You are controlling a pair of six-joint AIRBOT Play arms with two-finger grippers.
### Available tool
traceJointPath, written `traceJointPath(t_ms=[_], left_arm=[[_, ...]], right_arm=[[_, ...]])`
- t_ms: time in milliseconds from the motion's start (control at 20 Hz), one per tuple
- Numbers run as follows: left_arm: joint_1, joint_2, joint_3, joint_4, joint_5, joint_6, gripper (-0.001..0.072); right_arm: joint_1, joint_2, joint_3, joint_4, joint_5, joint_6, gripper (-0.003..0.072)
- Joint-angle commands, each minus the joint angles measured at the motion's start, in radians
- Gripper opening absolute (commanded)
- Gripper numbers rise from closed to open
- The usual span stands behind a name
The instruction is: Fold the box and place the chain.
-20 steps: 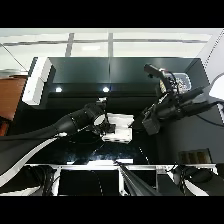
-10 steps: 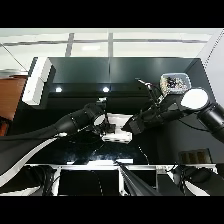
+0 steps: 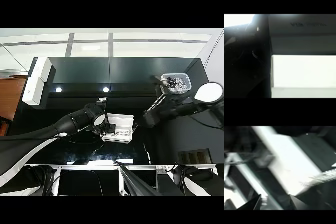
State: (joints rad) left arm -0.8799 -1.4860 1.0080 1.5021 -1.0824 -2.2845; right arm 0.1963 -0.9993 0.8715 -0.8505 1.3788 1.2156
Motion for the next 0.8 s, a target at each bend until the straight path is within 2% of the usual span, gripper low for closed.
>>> traceJointPath(t_ms=[0,50,100,200,350,450,550,750], left_arm=[[0.000,0.000,0.000,0.000,0.000,0.000,0.0033],[0.000,0.000,0.000,0.000,0.000,0.000,0.0033],[0.000,0.000,0.000,0.001,0.000,0.000,0.0033],[0.000,0.000,0.000,0.000,0.000,0.000,0.0033],[0.000,0.000,0.000,0.000,-0.003,0.000,0.0033],[0.000,0.000,0.000,-0.001,-0.005,0.000,0.0033],[0.000,0.000,0.000,0.000,-0.008,0.000,0.0033],[0.000,0.000,0.000,0.000,-0.020,0.000,0.0033]], right_arm=[[-0.184,0.010,-0.006,-0.275,-0.071,0.069,0.0430],[-0.219,0.010,-0.020,-0.379,-0.167,0.149,0.0520],[-0.238,0.007,-0.039,-0.438,-0.245,0.174,0.0703],[-0.251,-0.036,-0.056,-0.470,-0.352,0.209,0.0712],[-0.250,-0.149,-0.056,-0.522,-0.552,0.463,0.0711],[-0.246,-0.223,-0.049,-0.506,-0.664,0.514,0.0706],[-0.232,-0.286,-0.028,-0.500,-0.727,0.501,0.0702],[-0.229,-0.401,0.042,-0.443,-0.733,0.501,0.0702]])
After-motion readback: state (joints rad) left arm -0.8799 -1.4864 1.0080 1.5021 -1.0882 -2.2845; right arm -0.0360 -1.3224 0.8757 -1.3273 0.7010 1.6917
